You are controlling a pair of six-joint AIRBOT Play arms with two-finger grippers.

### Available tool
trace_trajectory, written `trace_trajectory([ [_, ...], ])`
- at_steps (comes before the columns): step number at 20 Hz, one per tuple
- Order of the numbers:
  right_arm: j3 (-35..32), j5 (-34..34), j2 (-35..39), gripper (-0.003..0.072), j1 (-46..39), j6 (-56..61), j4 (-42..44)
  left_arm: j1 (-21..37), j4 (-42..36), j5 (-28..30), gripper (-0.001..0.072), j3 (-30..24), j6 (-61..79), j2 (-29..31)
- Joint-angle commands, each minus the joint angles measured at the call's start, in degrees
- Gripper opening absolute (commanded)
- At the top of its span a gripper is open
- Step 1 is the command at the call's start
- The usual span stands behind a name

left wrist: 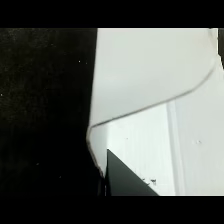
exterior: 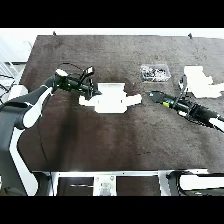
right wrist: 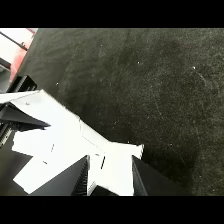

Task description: Fold the box and place the chain.

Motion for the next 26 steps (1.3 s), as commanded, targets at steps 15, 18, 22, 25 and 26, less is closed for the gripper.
trace_trajectory([
  [15,0.0,0.3,0.2,0.0574,0.6,-16.2,-0.2,0.1,0.7,-0.7,0.0020,-0.1,1.2,-2.4],
  [18,0.2,0.8,2.6,0.0574,2.9,-26.3,-3.5,0.1,0.6,-0.8,0.0020,-0.1,1.2,-2.4],
  [22,3.1,0.2,6.8,0.0574,8.2,-30.1,-13.8,0.1,0.5,-0.8,0.0020,-0.1,1.3,-2.4],
  [25,5.6,-6.5,7.7,0.0574,13.4,-29.2,-23.8,0.1,0.5,-0.8,0.0020,-0.1,1.2,-2.4],
  [26,5.7,-9.1,7.7,0.0574,15.4,-29.0,-25.7,0.1,0.5,-0.8,0.0020,-0.1,1.3,-2.4],
])
